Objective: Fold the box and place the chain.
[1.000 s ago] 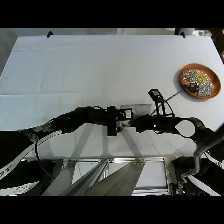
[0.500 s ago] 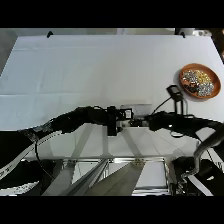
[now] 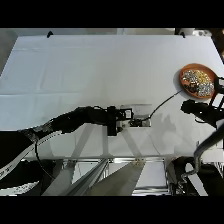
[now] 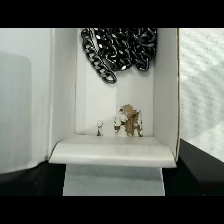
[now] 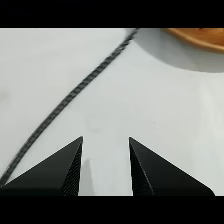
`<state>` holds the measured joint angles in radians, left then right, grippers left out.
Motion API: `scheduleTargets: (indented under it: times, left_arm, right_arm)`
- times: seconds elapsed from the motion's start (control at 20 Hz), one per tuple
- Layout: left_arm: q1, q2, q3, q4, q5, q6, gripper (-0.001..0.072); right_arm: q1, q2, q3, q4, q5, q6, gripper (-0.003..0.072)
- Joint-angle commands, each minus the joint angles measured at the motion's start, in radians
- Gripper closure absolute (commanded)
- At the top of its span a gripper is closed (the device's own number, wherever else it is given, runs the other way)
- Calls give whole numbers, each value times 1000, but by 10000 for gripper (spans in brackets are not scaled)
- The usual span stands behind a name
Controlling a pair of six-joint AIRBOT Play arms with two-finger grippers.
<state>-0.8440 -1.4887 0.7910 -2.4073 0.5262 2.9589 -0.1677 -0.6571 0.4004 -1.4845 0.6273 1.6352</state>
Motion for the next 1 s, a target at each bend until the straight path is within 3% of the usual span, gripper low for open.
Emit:
scheduleTargets:
  times: [0.0, 0.2, 0.55, 0.8, 0.95]
  left_arm:
    - [1, 0, 1, 0, 0, 0, 455]
    - [1, 0, 1, 0, 0, 0, 455]
    - [1, 0, 1, 0, 0, 0, 455]
    - [1, 0, 1, 0, 0, 0, 455]
    - [1, 0, 1, 0, 0, 0, 455]
  right_arm:
    - [-56, -217, 19, 58, -187, 6, 357]
    - [-56, -422, 92, 147, -311, 6, 292]
    - [-56, -615, 226, 173, -382, 15, 294]
    - [-56, -723, 239, 207, -419, 17, 295]
    - [-56, -740, 239, 214, -476, 18, 403]
